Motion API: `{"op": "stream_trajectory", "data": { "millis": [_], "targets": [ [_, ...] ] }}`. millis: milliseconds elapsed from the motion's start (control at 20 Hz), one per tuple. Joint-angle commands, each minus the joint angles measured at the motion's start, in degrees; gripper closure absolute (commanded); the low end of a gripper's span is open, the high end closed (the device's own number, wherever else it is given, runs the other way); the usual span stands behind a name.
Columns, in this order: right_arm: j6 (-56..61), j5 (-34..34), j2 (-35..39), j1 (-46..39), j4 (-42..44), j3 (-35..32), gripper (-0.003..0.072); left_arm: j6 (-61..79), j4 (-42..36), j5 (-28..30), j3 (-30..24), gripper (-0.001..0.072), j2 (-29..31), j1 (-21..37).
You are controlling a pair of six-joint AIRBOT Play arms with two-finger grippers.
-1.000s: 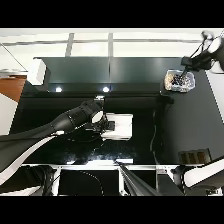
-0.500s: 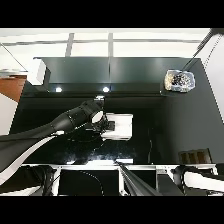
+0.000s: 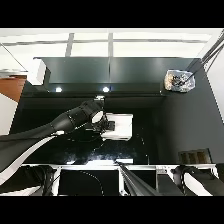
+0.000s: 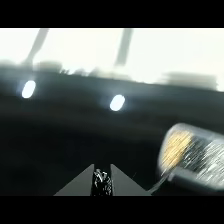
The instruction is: Fold the box and place the chain.
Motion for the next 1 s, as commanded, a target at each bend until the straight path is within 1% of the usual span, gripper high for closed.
{"op": "stream_trajectory", "data": {
  "millis": [0, 100, 250, 350, 450, 600, 800, 900, 950],
  "targets": [
    [-4.92, 6.75, 6.40, 7.76, 3.65, -11.34, 0.0646, 0.02, 0.07, -0.04, -0.02, 0.0679, 0.00, 0.00],
    [-5.01, 8.76, 6.99, 12.70, 6.88, -17.88, 0.0646, 0.00, 0.07, -0.04, -0.02, 0.0679, 0.00, 0.00],
    [-7.54, 7.69, 6.95, 19.26, 11.80, -27.89, 0.0646, 0.00, 0.07, -0.02, -0.02, 0.0679, 0.00, 0.00],
    [-7.74, 4.44, 6.84, 21.92, 13.84, -33.81, 0.0647, 0.00, 0.07, -0.02, -0.02, 0.0679, 0.00, 0.00],
    [-8.50, 0.72, 5.95, 23.76, 16.52, -38.32, 0.0647, 0.00, 0.07, -0.04, -0.02, 0.0679, 0.00, 0.00],
    [-8.59, -5.49, 2.91, 26.64, 17.40, -41.86, 0.0646, 0.02, 0.07, -0.07, -0.02, 0.0679, 0.00, 0.00],
    [-9.22, -10.32, -3.61, 31.15, 17.22, -42.16, 0.0645, 0.00, 0.04, -0.07, -0.02, 0.0679, 0.00, 0.00],
    [-9.18, -12.55, -5.88, 31.78, 17.11, -42.16, 0.0636, 0.00, 0.04, -0.04, -0.02, 0.0680, 0.00, 0.00],
    [-9.05, -13.73, -6.29, 31.56, 15.89, -42.16, 0.0395, 0.00, 0.02, -0.07, -0.02, 0.0679, 0.00, 0.00]
  ]
}}
